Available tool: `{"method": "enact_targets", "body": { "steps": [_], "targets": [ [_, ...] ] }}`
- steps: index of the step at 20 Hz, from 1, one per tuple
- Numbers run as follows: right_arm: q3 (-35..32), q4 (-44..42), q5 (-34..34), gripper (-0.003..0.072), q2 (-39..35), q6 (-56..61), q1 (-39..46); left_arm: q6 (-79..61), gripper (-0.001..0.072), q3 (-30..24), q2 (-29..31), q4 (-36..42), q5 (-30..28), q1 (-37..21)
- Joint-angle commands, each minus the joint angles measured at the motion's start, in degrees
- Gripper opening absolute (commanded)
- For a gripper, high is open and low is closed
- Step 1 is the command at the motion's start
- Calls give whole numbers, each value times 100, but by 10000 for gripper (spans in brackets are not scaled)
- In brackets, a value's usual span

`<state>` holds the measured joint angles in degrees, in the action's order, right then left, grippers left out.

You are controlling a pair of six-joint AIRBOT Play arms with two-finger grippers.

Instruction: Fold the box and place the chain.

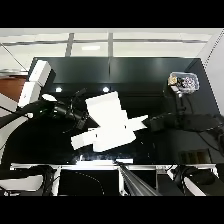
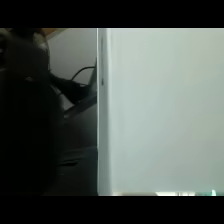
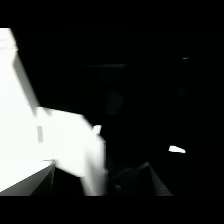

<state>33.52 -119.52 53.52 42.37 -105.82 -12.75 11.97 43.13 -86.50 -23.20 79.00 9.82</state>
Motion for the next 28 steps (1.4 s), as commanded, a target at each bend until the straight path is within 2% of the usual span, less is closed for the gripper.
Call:
{"method": "enact_targets", "body": {
  "steps": [1, 2, 4, 6, 7, 12, 15, 20, 24, 28],
  "targets": [
    [695, 1604, 776, 698, -98, -131, 393, -17, 20, 35, 511, -647, -378, 273],
    [844, 1978, 785, 698, -103, -330, 417, -17, 20, -17, 839, -925, -750, 498],
    [887, 2376, 704, 698, -98, -852, 417, -492, 21, -345, 1574, -1285, -1919, 1064],
    [831, 2264, 675, 698, -96, -1392, 415, -1102, 28, -708, 2063, -1344, -3032, 1478],
    [730, 1982, 654, 698, -96, -1714, 411, -1276, 28, -809, 2103, -1193, -3274, 1561],
    [-260, -557, 181, 699, -96, -3842, 330, -1685, 28, -850, 1663, -1043, -3254, 1550],
    [-590, -608, -310, 698, -94, -4061, -131, -1685, 27, -850, 1353, -1043, -3368, 1552],
    [-656, -577, -946, 698, -94, -4478, -986, -1672, 27, -837, 1102, -1099, -3528, 1552],
    [-658, -136, -964, 698, 85, -4795, -1436, -1672, 27, -826, 1102, -1121, -3552, 1552],
    [-658, -50, -962, 698, 466, -5112, -1578, -1672, 27, -826, 1099, -1633, -3558, 1550]
  ]
}}
